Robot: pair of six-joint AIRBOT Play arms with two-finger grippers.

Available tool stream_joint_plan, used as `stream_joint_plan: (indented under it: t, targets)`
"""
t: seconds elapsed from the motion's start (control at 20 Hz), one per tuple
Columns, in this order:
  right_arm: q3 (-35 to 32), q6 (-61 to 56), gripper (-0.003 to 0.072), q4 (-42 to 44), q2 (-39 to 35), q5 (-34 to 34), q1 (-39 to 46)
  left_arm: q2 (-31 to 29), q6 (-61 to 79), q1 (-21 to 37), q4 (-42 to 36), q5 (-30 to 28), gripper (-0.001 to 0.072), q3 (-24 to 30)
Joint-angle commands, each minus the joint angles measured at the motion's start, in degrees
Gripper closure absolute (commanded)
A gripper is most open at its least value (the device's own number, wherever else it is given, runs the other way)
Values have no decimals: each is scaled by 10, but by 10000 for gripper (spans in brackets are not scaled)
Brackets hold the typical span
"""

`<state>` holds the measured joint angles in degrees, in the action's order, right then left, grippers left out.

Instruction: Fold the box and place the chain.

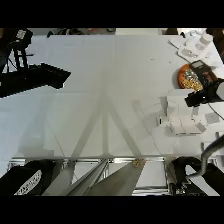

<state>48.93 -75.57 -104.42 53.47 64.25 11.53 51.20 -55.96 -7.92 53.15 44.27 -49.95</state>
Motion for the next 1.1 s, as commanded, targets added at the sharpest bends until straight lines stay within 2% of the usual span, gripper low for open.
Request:
stream_joint_plan:
  t: [0.0,0.2,0.45,0.5,0.7,1.05]
  targets:
    - [52,-15,306,-50,0,21,56,0,0,0,0,0,367,0]
    - [59,15,274,15,-1,45,187,0,0,0,0,0,367,0]
    - [59,69,260,57,7,59,309,0,0,0,0,0,367,0]
    - [59,75,231,66,13,61,328,0,0,0,0,0,367,0]
    - [59,104,224,70,56,70,365,0,0,0,0,0,367,0]
    - [59,124,223,47,184,87,365,0,0,0,0,0,367,0]
